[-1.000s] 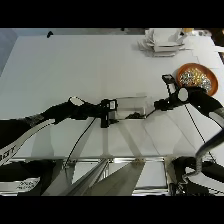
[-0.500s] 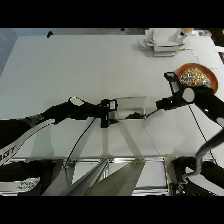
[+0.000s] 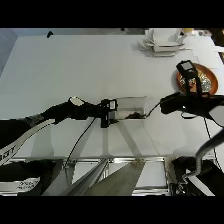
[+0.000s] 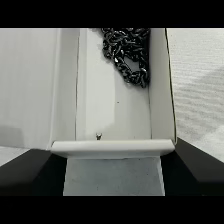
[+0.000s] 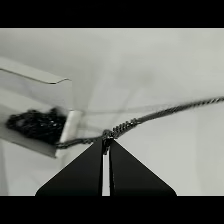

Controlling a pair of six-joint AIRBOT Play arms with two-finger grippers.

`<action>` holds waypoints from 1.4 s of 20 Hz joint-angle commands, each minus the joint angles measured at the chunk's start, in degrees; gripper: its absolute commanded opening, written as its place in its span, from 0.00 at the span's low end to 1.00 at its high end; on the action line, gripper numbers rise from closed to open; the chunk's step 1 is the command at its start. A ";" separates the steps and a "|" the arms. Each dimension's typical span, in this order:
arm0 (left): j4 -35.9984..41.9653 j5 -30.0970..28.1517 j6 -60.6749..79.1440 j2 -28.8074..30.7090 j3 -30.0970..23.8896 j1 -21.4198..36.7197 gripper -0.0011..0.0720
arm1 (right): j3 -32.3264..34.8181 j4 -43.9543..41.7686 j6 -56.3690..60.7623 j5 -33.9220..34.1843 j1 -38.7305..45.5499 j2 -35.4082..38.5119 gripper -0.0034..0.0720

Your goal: Fold the box and place the chain.

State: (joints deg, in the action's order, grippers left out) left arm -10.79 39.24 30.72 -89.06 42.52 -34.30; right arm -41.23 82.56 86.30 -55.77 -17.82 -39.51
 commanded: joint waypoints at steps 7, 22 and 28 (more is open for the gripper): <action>0.00 -0.02 0.00 -0.02 0.00 0.00 0.04 | -0.07 -20.68 -10.38 -0.37 -0.79 7.78 0.07; 0.00 0.00 0.00 -0.02 0.00 0.00 0.04 | -0.04 -36.33 -20.92 7.50 -0.79 5.88 0.07; -0.02 0.00 0.00 -0.02 0.00 0.00 0.04 | 0.22 -39.15 -24.09 8.70 -0.81 -0.09 0.07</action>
State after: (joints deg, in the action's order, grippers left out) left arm -10.79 39.24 30.70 -89.06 42.52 -34.30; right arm -41.06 44.80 63.88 -47.51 -18.57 -36.97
